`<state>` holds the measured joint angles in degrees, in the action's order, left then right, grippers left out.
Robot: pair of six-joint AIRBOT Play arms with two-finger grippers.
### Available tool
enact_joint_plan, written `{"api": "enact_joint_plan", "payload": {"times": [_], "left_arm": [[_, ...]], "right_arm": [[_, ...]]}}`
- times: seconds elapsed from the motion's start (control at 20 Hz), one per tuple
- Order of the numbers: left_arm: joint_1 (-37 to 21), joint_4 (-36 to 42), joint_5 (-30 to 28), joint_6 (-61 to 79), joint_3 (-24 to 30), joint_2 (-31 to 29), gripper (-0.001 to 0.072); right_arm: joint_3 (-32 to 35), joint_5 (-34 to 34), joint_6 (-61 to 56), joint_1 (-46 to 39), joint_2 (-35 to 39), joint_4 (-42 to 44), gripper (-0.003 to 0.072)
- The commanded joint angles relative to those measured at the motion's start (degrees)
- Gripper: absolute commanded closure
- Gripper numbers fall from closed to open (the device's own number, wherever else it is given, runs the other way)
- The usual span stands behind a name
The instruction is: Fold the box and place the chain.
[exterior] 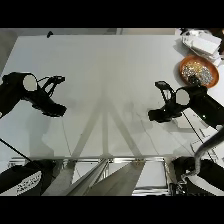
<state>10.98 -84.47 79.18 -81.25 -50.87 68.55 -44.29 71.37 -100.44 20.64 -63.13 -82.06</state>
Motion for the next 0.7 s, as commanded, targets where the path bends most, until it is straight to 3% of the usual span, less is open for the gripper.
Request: {"api": "enact_joint_plan", "payload": {"times": [0.0, 0.5, 0.65], "left_arm": [[0.0, 0.0, 0.0, 0.0, 0.0, 0.0, 0.0697], [0.0, 0.0, 0.0, 0.0, 0.0, 0.0, 0.0697], [0.0, 0.0, 0.0, 0.0, 0.0, 0.0, 0.0697]], "right_arm": [[0.0, 0.0, 0.0, 0.1, 0.0, 0.0, 0.0673], [-0.5, -2.6, 0.0, 0.0, 0.0, -0.9, 0.0673], [-7.6, 7.3, 3.6, -3.8, 0.0, -0.9, 0.0673]]}}
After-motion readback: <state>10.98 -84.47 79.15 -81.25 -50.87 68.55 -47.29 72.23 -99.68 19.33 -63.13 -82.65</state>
